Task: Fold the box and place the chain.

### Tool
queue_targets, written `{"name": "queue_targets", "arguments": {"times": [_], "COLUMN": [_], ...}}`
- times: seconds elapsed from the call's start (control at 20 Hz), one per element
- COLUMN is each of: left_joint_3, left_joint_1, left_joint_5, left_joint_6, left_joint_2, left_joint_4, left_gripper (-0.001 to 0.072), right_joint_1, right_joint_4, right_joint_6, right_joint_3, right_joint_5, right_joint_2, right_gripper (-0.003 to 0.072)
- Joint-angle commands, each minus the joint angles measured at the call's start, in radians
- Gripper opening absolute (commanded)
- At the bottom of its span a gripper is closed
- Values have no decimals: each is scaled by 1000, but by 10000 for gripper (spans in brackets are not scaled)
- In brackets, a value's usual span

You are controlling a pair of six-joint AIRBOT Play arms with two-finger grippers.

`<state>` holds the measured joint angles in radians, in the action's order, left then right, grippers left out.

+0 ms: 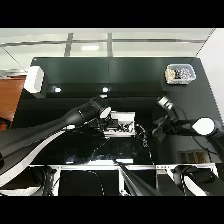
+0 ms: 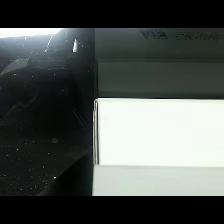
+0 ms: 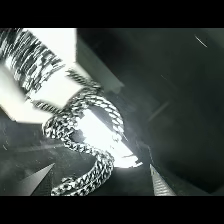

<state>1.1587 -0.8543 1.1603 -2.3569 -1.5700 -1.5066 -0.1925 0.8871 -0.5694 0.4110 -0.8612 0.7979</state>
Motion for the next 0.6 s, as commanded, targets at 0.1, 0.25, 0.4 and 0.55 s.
{"name": "queue_targets", "arguments": {"times": [0.1,0.25,0.4,0.55], "left_joint_3": [0,0,0,0], "left_joint_1": [0,0,0,0], "left_joint_5": [0,0,0,0], "left_joint_6": [0,0,0,0], "left_joint_2": [0,0,0,0], "left_joint_4": [0,0,0,0], "left_gripper": [30,30,30,30], "right_joint_1": [-47,-47,-46,-44], "right_joint_4": [-313,-328,-329,-329], "right_joint_6": [760,869,885,876], "right_joint_3": [-57,-44,-42,-42], "right_joint_5": [95,124,228,229], "right_joint_2": [156,233,237,237], "right_gripper": [712,712,712,712]}}
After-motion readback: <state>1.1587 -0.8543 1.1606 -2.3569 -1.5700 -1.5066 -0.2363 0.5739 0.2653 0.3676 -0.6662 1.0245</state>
